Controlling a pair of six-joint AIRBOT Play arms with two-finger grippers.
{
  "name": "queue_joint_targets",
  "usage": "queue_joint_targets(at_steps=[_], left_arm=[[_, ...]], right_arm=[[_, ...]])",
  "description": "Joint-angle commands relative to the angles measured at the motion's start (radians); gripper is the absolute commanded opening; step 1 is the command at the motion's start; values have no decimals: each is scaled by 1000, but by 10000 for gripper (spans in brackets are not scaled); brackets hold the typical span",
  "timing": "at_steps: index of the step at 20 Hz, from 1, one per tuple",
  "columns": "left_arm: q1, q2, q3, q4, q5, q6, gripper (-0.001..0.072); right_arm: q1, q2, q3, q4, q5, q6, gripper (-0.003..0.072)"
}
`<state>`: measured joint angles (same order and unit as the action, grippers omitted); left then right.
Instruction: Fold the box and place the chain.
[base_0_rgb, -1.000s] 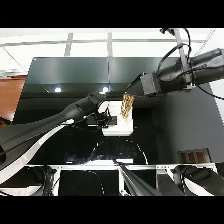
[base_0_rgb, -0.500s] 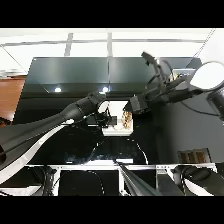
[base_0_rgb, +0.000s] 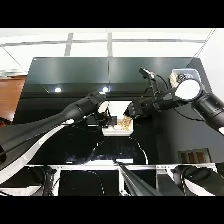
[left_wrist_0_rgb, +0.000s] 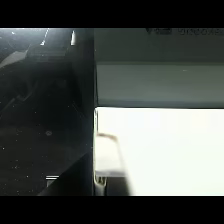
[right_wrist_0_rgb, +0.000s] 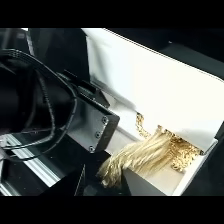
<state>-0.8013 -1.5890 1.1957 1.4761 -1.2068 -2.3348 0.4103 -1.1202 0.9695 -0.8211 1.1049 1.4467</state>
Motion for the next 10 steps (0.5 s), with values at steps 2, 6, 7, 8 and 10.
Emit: queue_joint_targets(at_steps=[2, 6, 7, 8, 10], left_arm=[[1, 0, 0, 0, 2, 0, 30], [1, 0, 0, 0, -8, 0, 30], [1, 0, 0, 0, -2, 0, 30], [1, 0, 0, 3, 2, 0, 30], [1, -2, 0, 3, 1, 0, 31]], right_arm=[[-63, 2, 18, -97, 85, 4, 273], [-233, 77, 23, -306, 167, 15, 273], [-262, 88, 23, -337, 179, 16, 273], [-281, 92, 23, -343, 182, 15, 273], [-292, 92, 22, -344, 168, 10, 273]])
